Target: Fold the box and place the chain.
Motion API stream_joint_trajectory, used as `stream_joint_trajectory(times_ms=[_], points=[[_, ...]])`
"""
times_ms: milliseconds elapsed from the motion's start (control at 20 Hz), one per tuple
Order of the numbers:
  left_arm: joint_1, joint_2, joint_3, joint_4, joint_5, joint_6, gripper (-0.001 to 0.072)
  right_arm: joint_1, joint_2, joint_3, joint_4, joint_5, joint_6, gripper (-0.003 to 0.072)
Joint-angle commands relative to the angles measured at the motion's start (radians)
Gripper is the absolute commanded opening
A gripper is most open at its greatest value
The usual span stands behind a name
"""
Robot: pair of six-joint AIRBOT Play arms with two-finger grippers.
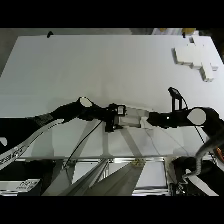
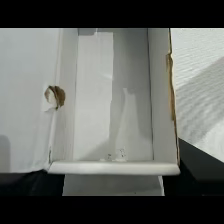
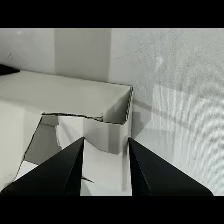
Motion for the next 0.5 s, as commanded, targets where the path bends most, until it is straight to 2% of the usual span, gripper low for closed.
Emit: stream_joint_trajectory(times_ms=[0,150,250,450], points=[[-0.001,0.0,0.0,0.0,-0.002,0.001,0.039,0.082,-0.021,0.028,-0.092,0.002,0.184,0.0274],[-0.001,0.0,0.0,0.0,-0.002,0.001,0.039,0.15,-0.068,0.028,-0.097,-0.003,0.249,0.0273],[-0.001,0.0,0.0,0.0,-0.002,0.001,0.039,0.187,-0.089,0.028,-0.122,-0.015,0.309,0.0218],[-0.001,0.0,0.0,0.0,-0.002,0.001,0.039,0.244,-0.128,0.03,-0.2,-0.025,0.471,0.0216]])
